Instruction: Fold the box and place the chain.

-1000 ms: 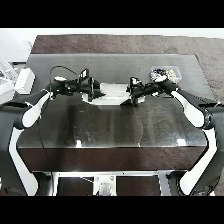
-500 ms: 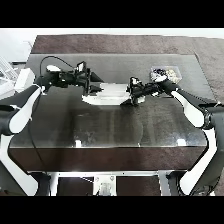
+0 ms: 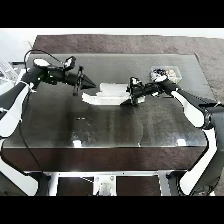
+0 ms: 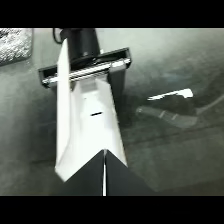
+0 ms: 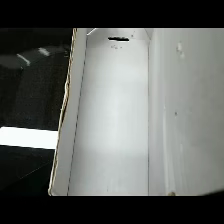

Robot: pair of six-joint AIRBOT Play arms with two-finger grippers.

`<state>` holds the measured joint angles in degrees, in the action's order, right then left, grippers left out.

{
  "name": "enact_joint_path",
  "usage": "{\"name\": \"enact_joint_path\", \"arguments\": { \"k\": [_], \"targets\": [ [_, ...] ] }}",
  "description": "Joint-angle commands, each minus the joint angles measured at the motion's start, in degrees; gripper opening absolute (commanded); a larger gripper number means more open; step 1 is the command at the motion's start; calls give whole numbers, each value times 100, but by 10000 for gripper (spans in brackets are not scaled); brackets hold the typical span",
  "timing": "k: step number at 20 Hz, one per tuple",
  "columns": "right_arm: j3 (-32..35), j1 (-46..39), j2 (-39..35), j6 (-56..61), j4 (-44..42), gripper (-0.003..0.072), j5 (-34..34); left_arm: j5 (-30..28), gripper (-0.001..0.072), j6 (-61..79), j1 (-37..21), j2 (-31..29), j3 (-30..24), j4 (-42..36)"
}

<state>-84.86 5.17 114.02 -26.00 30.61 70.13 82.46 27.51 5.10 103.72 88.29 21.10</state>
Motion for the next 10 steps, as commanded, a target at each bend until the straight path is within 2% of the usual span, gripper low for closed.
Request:
{"name": "enact_joint_path", "arguments": {
  "k": [1,5,10],
  "targets": [
    [-2,0,0,2,-2,582,0,-37,18,-120,245,-13,-168,20],
    [-2,0,0,2,-2,581,0,-1910,19,-109,743,-4,-568,-192],
    [-2,0,0,2,-2,582,0,-2610,19,48,807,63,-568,-726]
  ]
}}
